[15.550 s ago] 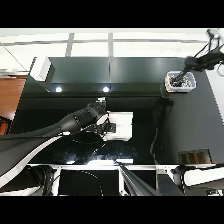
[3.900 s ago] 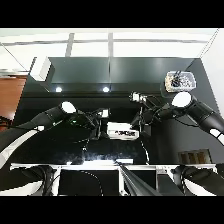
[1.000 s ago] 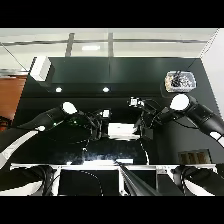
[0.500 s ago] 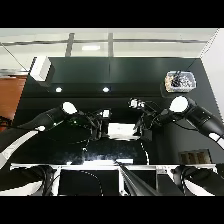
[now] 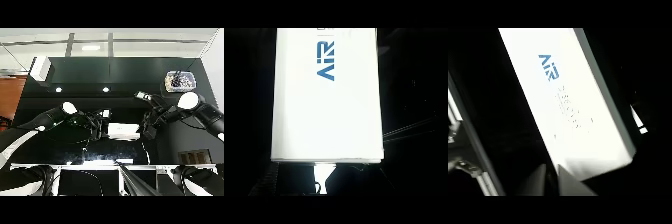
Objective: Fold the box and place the chain.
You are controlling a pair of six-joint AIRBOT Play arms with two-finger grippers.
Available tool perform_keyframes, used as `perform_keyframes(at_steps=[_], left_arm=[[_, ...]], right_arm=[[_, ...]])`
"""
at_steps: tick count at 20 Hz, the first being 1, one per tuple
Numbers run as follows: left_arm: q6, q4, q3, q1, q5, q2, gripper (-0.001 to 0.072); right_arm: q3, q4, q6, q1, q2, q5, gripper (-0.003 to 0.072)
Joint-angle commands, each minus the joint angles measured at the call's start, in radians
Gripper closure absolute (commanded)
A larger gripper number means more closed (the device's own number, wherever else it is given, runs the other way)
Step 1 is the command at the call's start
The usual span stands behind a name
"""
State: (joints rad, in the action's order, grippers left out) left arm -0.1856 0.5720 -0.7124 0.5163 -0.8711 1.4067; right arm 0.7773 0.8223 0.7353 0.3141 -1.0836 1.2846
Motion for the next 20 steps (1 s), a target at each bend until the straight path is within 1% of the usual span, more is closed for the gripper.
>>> perform_keyframes(at_steps=[1,3,4,5,8,11,15,20], left_arm=[[-0.001,0.0,-0.001,0.0,0.0,0.0,0.0305],[-0.001,0.0,-0.001,0.0,0.0,0.0,0.0305],[-0.001,0.0,-0.001,0.0,0.0,0.0,0.0305],[-0.001,0.0,-0.001,0.0,0.0,0.0,0.0305],[-0.001,0.0,-0.001,0.0,0.0,0.0,0.0305],[-0.002,0.0,-0.001,0.0,0.0,0.0,0.0305],[-0.002,0.0,-0.001,0.0,0.0,0.0,0.0305],[-0.002,0.0,-0.001,0.0,0.0,0.0,0.0304]], right_arm=[[-0.051,-0.173,0.15,-0.042,0.014,0.073,0.0677],[-0.138,-0.393,0.151,-0.032,0.011,0.0,0.0678],[-0.174,-0.473,0.153,-0.025,0.004,-0.048,0.0677],[-0.196,-0.507,0.16,-0.015,-0.005,-0.093,0.0677],[-0.212,-0.491,0.166,0.028,-0.034,-0.202,0.0677],[-0.212,-0.406,0.23,0.037,-0.061,-0.283,0.0677],[-0.212,-0.298,0.295,0.037,-0.103,-0.275,0.0677],[-0.212,-0.285,0.297,0.037,-0.11,-0.279,0.0677]])
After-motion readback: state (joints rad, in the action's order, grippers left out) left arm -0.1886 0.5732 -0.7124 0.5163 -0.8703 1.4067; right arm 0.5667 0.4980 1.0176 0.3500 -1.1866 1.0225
